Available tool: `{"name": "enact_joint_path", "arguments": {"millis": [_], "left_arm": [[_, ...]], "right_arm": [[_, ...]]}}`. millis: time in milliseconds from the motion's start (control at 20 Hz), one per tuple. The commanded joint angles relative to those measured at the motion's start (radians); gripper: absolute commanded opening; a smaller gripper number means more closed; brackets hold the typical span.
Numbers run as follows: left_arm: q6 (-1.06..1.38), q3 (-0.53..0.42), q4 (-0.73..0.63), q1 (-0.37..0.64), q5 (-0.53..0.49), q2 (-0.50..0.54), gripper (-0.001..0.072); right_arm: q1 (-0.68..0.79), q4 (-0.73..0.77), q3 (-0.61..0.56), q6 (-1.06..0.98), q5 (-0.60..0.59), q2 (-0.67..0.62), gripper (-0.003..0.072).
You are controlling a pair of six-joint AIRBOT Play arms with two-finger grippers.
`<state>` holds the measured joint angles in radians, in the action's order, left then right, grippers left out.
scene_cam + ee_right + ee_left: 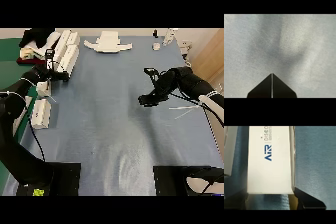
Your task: Fold the box.
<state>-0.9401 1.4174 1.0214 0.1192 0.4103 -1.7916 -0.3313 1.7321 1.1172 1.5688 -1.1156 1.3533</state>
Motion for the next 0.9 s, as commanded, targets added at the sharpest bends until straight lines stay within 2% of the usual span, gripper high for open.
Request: {"name": "enact_joint_path", "arguments": {"millis": [0, 750, 800, 850], "left_arm": [[-0.019, 0.018, 0.031, 0.001, 0.008, -0.016, 0.0354], [-0.018, 0.018, 0.031, 0.000, 0.019, -0.023, 0.0363], [-0.018, 0.018, 0.031, 0.000, 0.019, -0.023, 0.0546], [-0.019, 0.018, 0.030, 0.000, 0.019, -0.023, 0.0698]], "right_arm": [[0.000, 0.000, 0.001, 0.000, 0.000, 0.000, 0.0018], [0.000, 0.000, 0.001, 0.000, 0.000, 0.000, 0.0018], [0.000, 0.000, 0.001, 0.000, 0.000, 0.000, 0.0018], [0.000, 0.000, 0.001, 0.000, 0.000, 0.000, 0.0018]]}}
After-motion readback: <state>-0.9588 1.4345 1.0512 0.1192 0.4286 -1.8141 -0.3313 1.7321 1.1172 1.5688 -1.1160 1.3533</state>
